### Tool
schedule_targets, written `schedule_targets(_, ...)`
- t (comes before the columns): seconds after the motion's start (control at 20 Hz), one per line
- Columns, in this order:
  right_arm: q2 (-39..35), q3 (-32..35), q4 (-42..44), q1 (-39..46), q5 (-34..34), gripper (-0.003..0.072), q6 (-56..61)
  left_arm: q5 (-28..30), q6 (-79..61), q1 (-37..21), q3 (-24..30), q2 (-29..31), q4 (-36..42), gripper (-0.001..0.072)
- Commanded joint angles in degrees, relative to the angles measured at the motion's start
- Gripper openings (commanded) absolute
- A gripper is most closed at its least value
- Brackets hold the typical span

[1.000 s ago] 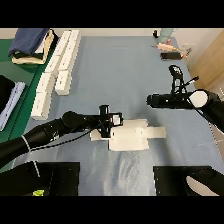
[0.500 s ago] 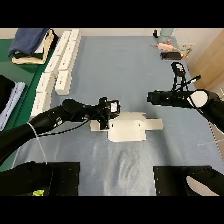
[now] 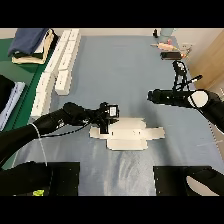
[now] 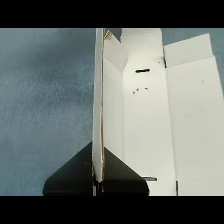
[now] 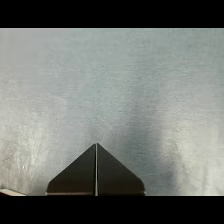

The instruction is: Fold the box.

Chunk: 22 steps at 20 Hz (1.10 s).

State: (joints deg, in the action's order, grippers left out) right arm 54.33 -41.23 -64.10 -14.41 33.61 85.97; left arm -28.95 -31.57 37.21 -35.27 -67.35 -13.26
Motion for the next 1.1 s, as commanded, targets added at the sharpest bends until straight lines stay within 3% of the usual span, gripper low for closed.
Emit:
schedule_targets(0.0, 0.0, 0.0, 0.0, 0.0, 0.0, 0.0005, 0.0, -0.1, -2.3, 0.0, 0.7, 0.1, 0.9, 0.0011)
schedule_targets(0.15, 0.0, 0.0, 0.0, 0.0, 0.0, 0.0005, 0.0, -0.2, -3.5, 0.4, 0.7, 0.9, 0.9, 0.0012)
schedule_targets(0.35, 0.1, 0.0, 0.0, 0.0, 0.0, 0.0005, 0.0, 6.8, -3.9, 0.5, -1.3, 1.0, 0.2, 0.0013)
schedule_targets(0.5, 0.1, 0.0, 0.0, 0.0, 0.0, 0.0005, 0.0, 6.9, -7.2, 0.9, -3.1, 1.0, -1.3, 0.0012)
schedule_targets(0.75, 0.1, 0.0, -0.3, 0.0, -0.1, 0.0005, 0.0, 12.7, -7.5, 3.1, -0.6, 1.0, 0.3, 0.0010)
schedule_targets(1.05, 0.0, 0.0, -0.3, 0.0, -0.1, 0.0005, 0.0, 14.2, -7.5, 6.3, 2.2, 1.0, 4.6, 0.0009)
